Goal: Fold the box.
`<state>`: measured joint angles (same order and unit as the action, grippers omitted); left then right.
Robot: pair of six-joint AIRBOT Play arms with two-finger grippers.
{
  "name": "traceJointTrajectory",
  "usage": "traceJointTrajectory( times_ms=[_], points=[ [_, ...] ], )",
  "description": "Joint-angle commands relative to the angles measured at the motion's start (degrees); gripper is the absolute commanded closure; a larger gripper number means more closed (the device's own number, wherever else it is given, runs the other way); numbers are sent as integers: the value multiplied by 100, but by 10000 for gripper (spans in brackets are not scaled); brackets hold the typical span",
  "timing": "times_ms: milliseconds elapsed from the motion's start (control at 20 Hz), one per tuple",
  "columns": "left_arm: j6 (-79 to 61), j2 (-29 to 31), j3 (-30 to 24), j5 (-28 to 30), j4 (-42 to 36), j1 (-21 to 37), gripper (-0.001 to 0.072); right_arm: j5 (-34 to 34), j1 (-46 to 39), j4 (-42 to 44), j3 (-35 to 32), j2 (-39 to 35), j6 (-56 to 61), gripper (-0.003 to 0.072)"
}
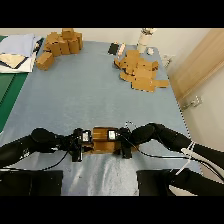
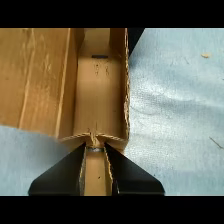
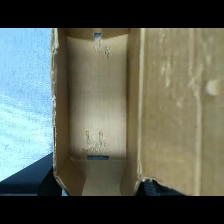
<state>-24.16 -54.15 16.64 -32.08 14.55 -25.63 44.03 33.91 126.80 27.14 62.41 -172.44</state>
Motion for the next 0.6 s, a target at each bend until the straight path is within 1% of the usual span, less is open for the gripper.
traceJointTrajectory(
  times_ms=[0, 150, 300, 350, 400, 450, 550],
  points=[
    [-503, -144, 26, 179, -610, -232, 536, -2, 4, 2, 4, 2, 2, 168],
    [-693, -205, 37, 448, -885, -393, 536, -2, 4, 2, 4, 2, 2, 168],
    [-693, -205, 37, 463, -883, -407, 530, -2, 4, 2, 4, 2, 2, 168],
    [-691, -205, 37, 452, -883, -407, 345, -2, 4, 2, 4, 2, 2, 168],
    [-686, -205, 37, 420, -887, -407, 82, -2, 4, 2, 4, 2, 2, 168],
    [-688, -205, 37, 365, -881, -407, 49, -2, 4, 2, 4, 2, 2, 168],
    [-688, -205, 37, 337, -881, -404, 48, -2, 4, 2, 4, 2, 2, 168]
  ],
)
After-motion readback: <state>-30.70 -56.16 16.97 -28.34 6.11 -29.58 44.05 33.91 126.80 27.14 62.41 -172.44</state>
